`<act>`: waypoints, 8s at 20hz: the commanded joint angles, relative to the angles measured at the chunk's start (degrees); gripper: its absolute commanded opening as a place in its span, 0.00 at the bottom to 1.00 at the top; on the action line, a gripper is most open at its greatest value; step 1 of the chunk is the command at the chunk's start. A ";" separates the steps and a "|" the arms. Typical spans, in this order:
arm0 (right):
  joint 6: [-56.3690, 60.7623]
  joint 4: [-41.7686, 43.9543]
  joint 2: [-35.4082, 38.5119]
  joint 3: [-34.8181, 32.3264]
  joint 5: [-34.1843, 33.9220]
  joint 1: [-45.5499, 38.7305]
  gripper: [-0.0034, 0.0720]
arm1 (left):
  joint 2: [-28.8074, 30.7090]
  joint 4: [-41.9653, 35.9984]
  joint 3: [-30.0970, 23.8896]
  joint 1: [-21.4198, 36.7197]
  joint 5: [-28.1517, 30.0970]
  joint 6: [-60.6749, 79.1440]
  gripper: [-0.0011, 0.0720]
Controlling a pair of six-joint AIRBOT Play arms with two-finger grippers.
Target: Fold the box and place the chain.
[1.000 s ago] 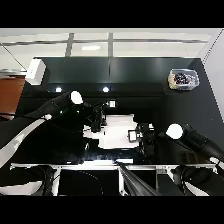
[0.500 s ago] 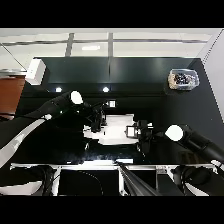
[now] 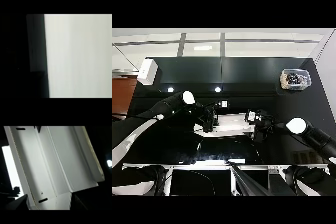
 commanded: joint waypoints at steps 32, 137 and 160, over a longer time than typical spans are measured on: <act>-16.70 8.87 -9.27 -0.79 6.12 -1.22 1.00 | 0.61 0.90 0.11 -0.90 0.00 0.17 0.05; -18.32 9.53 -13.03 -0.79 -0.13 2.23 0.85 | 29.33 -7.96 -23.76 18.99 -7.04 -3.34 0.98; -18.34 9.70 -13.03 -0.79 -0.13 2.23 0.85 | 20.06 -7.17 -24.09 0.39 18.51 11.76 0.97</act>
